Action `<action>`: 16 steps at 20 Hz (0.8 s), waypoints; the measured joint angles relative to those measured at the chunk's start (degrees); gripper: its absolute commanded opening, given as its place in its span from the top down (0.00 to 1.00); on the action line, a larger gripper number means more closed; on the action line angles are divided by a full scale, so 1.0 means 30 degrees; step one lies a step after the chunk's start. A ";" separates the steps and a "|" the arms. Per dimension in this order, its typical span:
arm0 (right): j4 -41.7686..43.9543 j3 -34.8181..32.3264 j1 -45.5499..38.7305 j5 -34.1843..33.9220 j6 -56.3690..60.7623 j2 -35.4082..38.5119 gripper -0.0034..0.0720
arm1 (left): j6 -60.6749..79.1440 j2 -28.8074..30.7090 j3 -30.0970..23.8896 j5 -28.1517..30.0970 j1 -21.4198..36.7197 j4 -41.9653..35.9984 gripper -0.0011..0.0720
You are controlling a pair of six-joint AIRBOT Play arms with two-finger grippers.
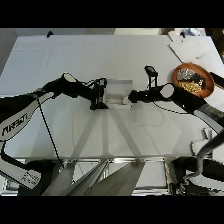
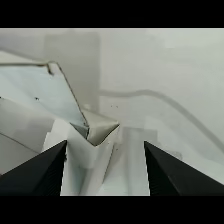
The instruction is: Fold the box and place the chain.
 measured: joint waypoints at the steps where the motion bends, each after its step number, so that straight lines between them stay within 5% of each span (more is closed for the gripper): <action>1: -0.0401 0.0219 0.0102 0.0146 0.0364 -0.0022 0.30 | 0.0000 0.0000 0.0000 0.0000 0.0007 0.0000 0.55; 16: -0.5042 0.1858 0.1945 0.1749 0.4626 -0.1537 0.35 | 0.0000 0.0000 0.0000 -0.0007 0.0000 0.0007 0.55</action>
